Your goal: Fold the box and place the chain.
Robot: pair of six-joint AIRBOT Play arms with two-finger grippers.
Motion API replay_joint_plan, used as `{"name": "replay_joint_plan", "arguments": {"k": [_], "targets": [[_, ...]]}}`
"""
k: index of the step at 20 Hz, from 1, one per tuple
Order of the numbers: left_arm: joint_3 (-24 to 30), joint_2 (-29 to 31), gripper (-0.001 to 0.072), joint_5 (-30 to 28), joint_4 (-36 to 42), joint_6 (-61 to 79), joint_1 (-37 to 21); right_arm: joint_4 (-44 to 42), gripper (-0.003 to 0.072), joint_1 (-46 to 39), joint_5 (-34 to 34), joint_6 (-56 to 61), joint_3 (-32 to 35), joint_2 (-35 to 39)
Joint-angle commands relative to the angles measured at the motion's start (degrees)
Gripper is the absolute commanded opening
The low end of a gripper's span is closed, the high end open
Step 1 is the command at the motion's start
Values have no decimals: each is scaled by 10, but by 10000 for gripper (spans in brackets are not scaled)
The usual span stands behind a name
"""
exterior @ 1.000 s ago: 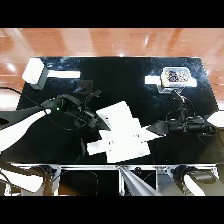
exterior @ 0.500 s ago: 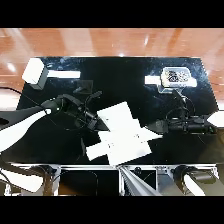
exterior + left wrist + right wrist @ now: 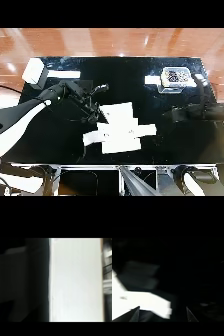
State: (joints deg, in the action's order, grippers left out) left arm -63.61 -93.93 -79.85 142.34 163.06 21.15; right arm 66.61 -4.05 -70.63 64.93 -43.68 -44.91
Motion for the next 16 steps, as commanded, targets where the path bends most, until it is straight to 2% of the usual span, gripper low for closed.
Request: {"name": "replay_joint_plan", "arguments": {"k": [1, 3, 5, 7, 9, 10, 12, 16], "targets": [[-23, 46, 16, 69, -97, -20, 29, 102, 720, -16, -3, 0, -60, 0], [-1, 76, 15, 99, -93, -28, 38, 103, 720, -15, 6, -1, -63, -1], [51, 118, 15, 168, -94, -10, 55, 104, 720, -15, 36, -5, -63, -1], [122, 173, 16, 264, -92, 25, 84, 104, 720, -15, 62, -4, -63, -1], [179, 217, 18, 347, -83, 38, 107, 104, 720, -15, 59, -5, -63, -1], [199, 226, 19, 368, -83, 37, 111, 104, 720, -15, 54, -11, -63, -1], [221, 224, 20, 375, -83, 32, 108, 106, 720, -15, 52, -13, -63, -1], [224, 222, 23, 381, -82, 32, 108, 104, 720, -15, 44, -13, -62, -2]]}}
